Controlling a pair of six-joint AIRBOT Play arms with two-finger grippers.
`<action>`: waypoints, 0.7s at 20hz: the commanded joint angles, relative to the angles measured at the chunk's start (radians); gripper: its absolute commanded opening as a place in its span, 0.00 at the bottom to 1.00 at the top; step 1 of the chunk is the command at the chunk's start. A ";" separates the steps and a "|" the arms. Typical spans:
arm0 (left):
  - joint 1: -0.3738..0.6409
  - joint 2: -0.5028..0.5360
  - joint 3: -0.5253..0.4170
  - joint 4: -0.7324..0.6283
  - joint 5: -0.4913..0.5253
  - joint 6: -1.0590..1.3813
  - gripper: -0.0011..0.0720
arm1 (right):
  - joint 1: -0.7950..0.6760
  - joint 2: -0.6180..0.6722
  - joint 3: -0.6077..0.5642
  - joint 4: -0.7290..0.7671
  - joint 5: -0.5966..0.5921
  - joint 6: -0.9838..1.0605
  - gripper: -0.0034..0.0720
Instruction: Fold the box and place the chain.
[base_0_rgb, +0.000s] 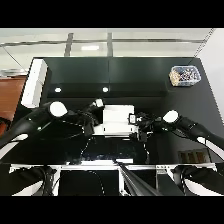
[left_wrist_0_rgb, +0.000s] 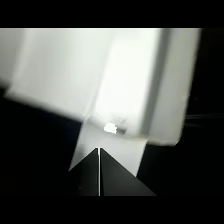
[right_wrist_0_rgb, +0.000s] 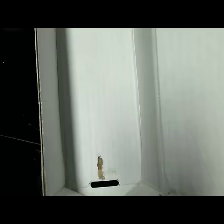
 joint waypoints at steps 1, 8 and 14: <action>0.097 0.125 -0.026 0.241 -0.044 -0.396 0.05 | 0.001 0.000 0.000 0.000 0.000 0.001 0.21; 0.428 0.091 -0.179 0.097 -0.105 -1.068 0.05 | 0.001 0.000 0.000 0.000 0.000 0.001 0.21; 0.401 -0.092 -0.225 -0.365 -0.172 -0.749 0.05 | 0.001 0.000 0.000 0.000 0.001 0.001 0.21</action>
